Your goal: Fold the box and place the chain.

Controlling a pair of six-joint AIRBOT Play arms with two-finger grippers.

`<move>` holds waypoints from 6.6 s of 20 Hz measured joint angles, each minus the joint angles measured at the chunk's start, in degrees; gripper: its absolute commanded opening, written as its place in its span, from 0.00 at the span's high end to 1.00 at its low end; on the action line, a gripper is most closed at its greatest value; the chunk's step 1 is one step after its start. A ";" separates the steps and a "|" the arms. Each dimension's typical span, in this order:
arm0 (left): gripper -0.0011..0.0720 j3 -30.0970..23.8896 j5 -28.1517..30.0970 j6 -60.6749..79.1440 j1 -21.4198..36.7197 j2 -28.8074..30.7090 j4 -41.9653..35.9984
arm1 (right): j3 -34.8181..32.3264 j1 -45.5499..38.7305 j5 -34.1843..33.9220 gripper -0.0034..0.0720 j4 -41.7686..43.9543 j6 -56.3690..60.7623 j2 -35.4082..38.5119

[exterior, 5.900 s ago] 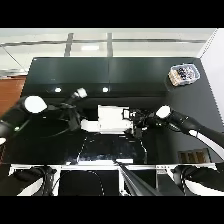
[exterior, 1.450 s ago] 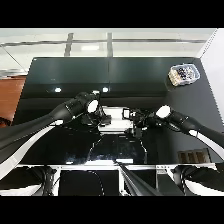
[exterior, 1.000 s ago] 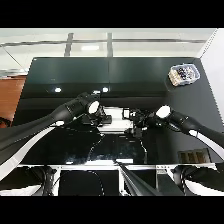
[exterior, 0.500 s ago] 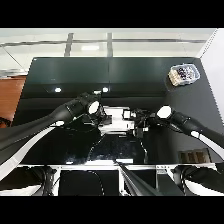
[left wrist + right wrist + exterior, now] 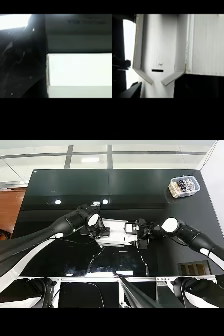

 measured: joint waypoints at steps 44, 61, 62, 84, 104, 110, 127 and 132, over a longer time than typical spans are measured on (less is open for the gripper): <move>0.94 0.00 -0.28 -4.31 0.00 0.00 -0.48 | -8.55 -20.65 11.56 0.93 13.42 65.53 -1.84; 0.94 0.00 -0.26 -4.44 0.00 0.00 -0.50 | 5.07 -8.28 15.69 0.56 17.51 65.07 -5.60; 0.94 0.00 -0.22 -4.44 0.00 0.00 -0.50 | 5.86 -7.34 15.37 0.56 15.63 66.64 -5.60; 0.94 0.00 -0.20 -4.35 0.00 0.00 -0.52 | 26.97 10.88 19.15 0.56 -26.14 112.69 -18.47; 0.94 0.00 -0.24 -4.28 -0.02 0.00 -0.31 | 30.08 15.91 22.82 0.70 -36.17 126.38 -21.57; 0.94 0.00 -0.22 -4.55 0.00 0.00 -0.76 | 30.12 15.91 23.06 0.93 -35.74 127.47 -21.84; 0.94 0.00 -0.17 -4.33 0.00 0.00 -0.48 | 33.64 15.87 28.20 0.53 -36.54 124.37 -18.43; 0.94 0.00 -0.15 -4.35 0.00 0.00 -0.48 | 34.45 15.21 33.64 0.53 -47.39 120.85 -9.68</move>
